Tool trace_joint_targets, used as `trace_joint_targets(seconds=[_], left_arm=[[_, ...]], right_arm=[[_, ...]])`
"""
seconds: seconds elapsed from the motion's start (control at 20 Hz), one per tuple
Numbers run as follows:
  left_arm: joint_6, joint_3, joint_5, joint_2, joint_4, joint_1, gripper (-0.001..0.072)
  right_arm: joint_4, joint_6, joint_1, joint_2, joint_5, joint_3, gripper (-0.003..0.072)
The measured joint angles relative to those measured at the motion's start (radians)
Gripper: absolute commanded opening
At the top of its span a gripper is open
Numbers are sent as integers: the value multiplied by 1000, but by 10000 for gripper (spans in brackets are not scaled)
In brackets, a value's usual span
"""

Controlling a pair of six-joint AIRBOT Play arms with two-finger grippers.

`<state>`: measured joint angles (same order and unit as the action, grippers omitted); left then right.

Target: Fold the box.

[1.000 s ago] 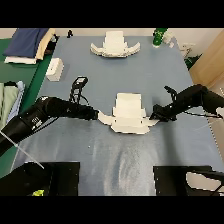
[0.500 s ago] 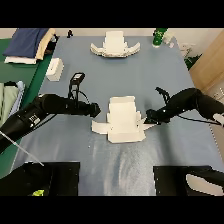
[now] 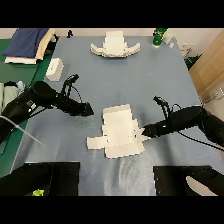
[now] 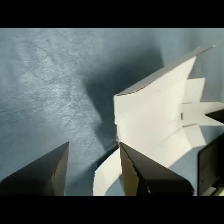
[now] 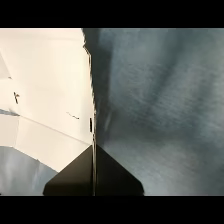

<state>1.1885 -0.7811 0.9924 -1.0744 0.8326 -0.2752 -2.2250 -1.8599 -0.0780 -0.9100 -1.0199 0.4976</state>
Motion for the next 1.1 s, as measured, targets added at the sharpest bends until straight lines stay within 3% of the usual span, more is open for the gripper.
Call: trace_joint_targets(seconds=[0.25, 0.35, 0.75, 0.8, 1.0, 1.1], left_arm=[[-285, -2, 56, -177, -235, 26, 481], [-374, -3, 68, -243, -298, 28, 451], [-666, -58, 121, -429, -486, 31, 439], [-679, -71, 138, -439, -493, 31, 333], [-713, -106, 195, -460, -466, 23, 285], [-718, -114, 216, -464, -439, 16, 93]], right_arm=[[0, 0, -85, 24, 99, -19, 0], [-1, 0, -100, 27, 122, -22, 1], [0, 0, -115, 29, 145, -24, 1], [0, 0, -116, 29, 145, -24, 1], [3, 3, -116, 28, 145, -24, 1], [3, 3, -116, 23, 146, -24, 0]])
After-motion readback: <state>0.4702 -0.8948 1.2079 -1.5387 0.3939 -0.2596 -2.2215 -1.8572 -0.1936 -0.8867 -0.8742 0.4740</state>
